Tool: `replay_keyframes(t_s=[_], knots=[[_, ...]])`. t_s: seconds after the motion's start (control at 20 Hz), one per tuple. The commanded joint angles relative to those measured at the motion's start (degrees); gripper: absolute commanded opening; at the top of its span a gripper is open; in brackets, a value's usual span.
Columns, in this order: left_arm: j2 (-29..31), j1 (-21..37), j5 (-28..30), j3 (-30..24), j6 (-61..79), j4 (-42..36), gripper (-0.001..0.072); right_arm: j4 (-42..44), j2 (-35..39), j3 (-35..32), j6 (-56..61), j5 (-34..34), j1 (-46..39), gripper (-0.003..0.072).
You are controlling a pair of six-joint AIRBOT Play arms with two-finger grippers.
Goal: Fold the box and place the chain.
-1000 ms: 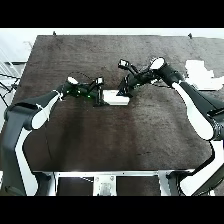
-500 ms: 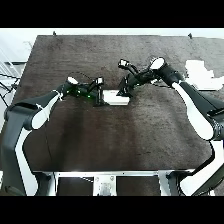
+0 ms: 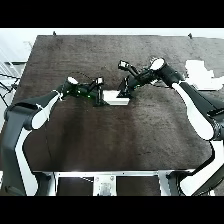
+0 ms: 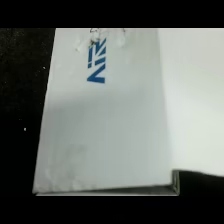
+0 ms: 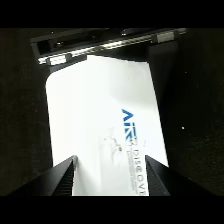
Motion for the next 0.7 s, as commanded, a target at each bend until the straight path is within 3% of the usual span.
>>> replay_keyframes(t_s=[0.0, 0.65], knots=[[0.0, 0.0, 0.0, 0.0, 0.0, 0.0, 0.0411, 0.0, -0.3, -0.3, -0.3, -2.8, 0.1, 0.0534], [0.0, 0.0, 0.0, 0.0, 0.0, 0.0, 0.0411, -0.1, 2.3, -0.2, -1.0, -4.1, 0.0, 0.0513]])
